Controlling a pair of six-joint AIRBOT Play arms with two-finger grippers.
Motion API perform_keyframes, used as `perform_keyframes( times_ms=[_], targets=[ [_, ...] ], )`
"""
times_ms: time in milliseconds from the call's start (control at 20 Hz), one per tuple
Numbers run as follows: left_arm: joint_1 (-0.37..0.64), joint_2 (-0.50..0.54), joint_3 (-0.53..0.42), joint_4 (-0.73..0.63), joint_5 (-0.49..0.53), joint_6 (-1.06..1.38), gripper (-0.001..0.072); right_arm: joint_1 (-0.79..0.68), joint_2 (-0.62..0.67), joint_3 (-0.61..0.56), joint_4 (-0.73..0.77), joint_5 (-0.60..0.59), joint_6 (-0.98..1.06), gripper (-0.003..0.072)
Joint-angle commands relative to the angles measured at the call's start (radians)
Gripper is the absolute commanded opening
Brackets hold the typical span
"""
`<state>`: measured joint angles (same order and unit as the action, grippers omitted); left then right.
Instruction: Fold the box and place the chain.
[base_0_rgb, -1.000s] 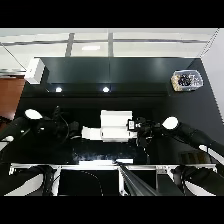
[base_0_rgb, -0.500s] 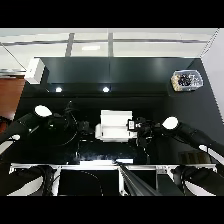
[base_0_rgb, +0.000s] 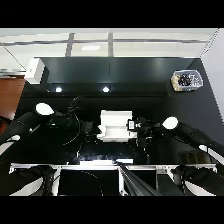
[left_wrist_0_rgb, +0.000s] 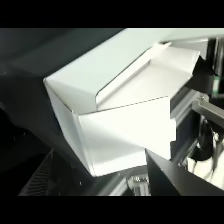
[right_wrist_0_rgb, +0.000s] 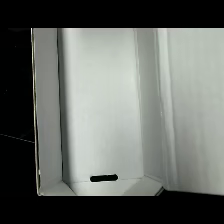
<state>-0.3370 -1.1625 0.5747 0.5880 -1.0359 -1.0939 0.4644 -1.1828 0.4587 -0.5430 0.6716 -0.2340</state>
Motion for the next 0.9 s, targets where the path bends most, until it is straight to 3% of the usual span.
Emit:
perform_keyframes(
  times_ms=[0,250,800,850],
  targets=[
    [-0.098,0.001,0.007,0.071,0.174,-0.140,0.0637,0.001,0.000,0.000,0.000,0.000,0.000,0.0244],
    [-0.206,0.001,0.037,0.171,0.283,-0.263,0.0622,0.001,0.000,0.000,0.000,0.000,0.000,0.0244],
    [-0.268,0.001,0.076,0.380,0.239,-0.459,0.0615,0.001,0.000,0.000,0.000,0.000,0.000,0.0244],
    [-0.268,0.001,0.085,0.385,0.230,-0.460,0.0586,0.001,0.000,0.000,0.000,0.000,0.000,0.0244]
  ],
)
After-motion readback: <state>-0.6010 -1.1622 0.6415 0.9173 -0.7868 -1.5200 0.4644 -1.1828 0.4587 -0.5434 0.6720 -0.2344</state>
